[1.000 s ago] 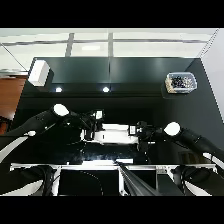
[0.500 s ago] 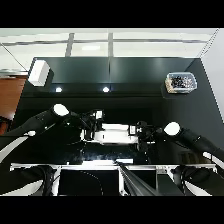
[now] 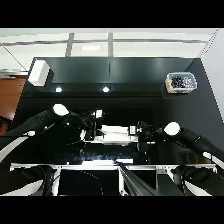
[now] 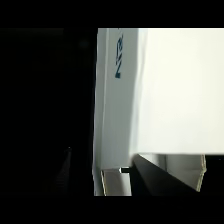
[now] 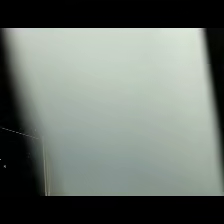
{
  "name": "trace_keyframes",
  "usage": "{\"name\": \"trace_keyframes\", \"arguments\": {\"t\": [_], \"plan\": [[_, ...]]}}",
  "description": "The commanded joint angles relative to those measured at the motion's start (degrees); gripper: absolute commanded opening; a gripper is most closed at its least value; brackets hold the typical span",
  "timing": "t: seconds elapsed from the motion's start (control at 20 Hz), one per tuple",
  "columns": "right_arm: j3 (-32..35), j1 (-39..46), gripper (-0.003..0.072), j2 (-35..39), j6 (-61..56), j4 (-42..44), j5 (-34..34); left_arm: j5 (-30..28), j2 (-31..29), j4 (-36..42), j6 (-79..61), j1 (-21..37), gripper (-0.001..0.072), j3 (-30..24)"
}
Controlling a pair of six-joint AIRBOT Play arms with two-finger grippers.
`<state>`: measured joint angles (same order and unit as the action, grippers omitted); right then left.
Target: Fold the box and place the chain.
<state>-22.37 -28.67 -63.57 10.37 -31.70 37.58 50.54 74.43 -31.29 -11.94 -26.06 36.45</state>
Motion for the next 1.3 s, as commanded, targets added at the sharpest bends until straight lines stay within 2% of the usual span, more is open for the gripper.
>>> {"name": "trace_keyframes", "arguments": {"t": [0.0, 0.3, 0.35, 0.4, 0.45, 0.5, 0.6, 0.7, 0.8, 0.95, 1.05, 1.1, 1.15, 1.25], "plan": [[0.0, 0.0, 0.042, 0.0, 0.0, -0.4, 2.1, 3.0, -1.3, -3.2, 3.7, 1.0, 0.0528, 1.0], [0.0, 0.0, 0.042, 0.0, 0.0, -3.4, 3.3, 6.1, -11.1, -21.4, 20.8, 4.0, 0.0535, 2.3], [0.0, 0.0, 0.042, 0.0, 0.0, -3.2, 3.2, 7.0, -12.5, -22.4, 24.7, 4.2, 0.0505, 2.3], [0.0, 0.0, 0.042, 0.0, 0.0, -3.2, 3.1, 8.5, -13.5, -22.5, 28.9, 4.4, 0.0317, 2.3], [0.0, 0.0, 0.0421, 0.0, 0.0, -3.2, 3.1, 10.6, -14.3, -22.4, 31.3, 4.4, 0.0077, 2.4], [0.0, 0.0, 0.042, 0.0, 0.0, -3.2, 3.1, 14.3, -14.9, -22.3, 31.7, 4.4, 0.0029, 2.3], [0.0, 0.0, 0.042, 0.0, 0.0, -3.2, 3.1, 20.9, -15.1, -20.2, 31.7, 3.2, 0.0028, 2.1], [0.0, 0.0, 0.042, 0.0, 0.0, -2.9, 3.1, 21.6, -15.1, -14.5, 33.6, 0.1, 0.0028, 0.9], [0.0, 0.0, 0.042, 0.0, 0.0, -2.8, 3.1, 15.7, -15.0, -8.6, 36.1, -3.5, 0.0028, 0.0], [0.0, 0.0, 0.042, 0.0, 0.0, -2.8, 3.1, -1.6, -14.3, 4.7, 36.4, -6.5, 0.0029, -1.7], [0.0, 0.0, 0.042, 0.0, 0.0, -2.8, 3.1, -13.2, -12.9, 8.2, 36.4, -7.2, 0.0029, -1.8], [0.0, 0.0, 0.042, 0.0, 0.0, -2.8, 3.1, -16.8, -12.1, 8.2, 36.4, -7.3, 0.0029, -1.8], [0.0, 0.0, 0.0421, 0.0, 0.0, -2.8, 3.1, -18.7, -10.8, 7.5, 36.4, -7.3, 0.0029, -1.8], [0.0, 0.0, 0.0421, 0.0, 0.0, -2.8, 3.1, -17.0, -7.6, 4.2, 36.4, -7.2, 0.0029, -1.8]]}}
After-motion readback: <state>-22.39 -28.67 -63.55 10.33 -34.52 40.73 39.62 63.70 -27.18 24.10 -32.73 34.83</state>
